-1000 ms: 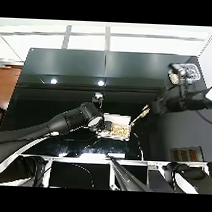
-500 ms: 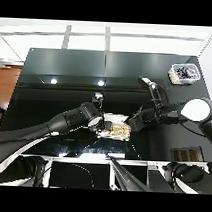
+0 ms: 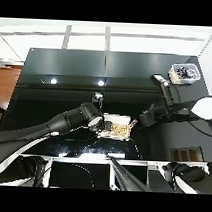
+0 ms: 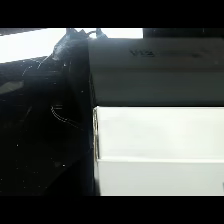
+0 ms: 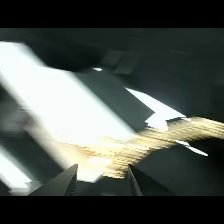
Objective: Fold the box and place the chain.
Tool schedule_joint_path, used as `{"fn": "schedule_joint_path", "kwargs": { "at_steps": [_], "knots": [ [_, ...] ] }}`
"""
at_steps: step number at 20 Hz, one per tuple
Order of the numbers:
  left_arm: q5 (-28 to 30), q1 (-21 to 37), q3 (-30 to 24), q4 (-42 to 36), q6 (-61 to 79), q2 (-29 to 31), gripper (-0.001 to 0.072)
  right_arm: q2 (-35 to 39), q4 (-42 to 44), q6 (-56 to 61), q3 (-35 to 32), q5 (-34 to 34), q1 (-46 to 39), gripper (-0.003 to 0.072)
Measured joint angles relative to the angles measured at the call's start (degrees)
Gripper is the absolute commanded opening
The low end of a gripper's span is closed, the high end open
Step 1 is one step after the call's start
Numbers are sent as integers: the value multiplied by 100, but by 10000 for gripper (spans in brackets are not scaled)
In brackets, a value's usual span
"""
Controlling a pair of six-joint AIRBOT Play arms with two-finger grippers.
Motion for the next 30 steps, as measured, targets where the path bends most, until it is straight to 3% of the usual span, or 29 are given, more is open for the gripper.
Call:
{"fn": "schedule_joint_path", "kwargs": {
  "at_steps": [2, 3, 4, 11, 19, 23, 30],
  "knots": [
    [-2, 0, 0, -2, 0, 0, 32, 57, -527, -262, -323, -72, -420, 384],
    [0, 0, 0, -2, -2, 0, 32, 76, -621, -452, -555, -219, -586, 586],
    [0, 0, 0, -2, -2, 0, 32, 85, -605, -673, -789, -376, -688, 711],
    [-4, 0, 0, 0, -2, 0, 32, 24, 9, -3670, -1910, -2022, -540, 709],
    [-52, 0, 0, -2, -2, 0, 32, -892, 1134, -7104, -2072, -2527, -450, 708],
    [-92, 0, 0, -2, -2, 0, 32, -1097, 1582, -7921, -2072, -2625, -446, 707],
    [-92, 0, 0, -2, -2, 2, 32, -1274, 1976, -8369, -2072, -2800, -264, 700]
  ]
}}
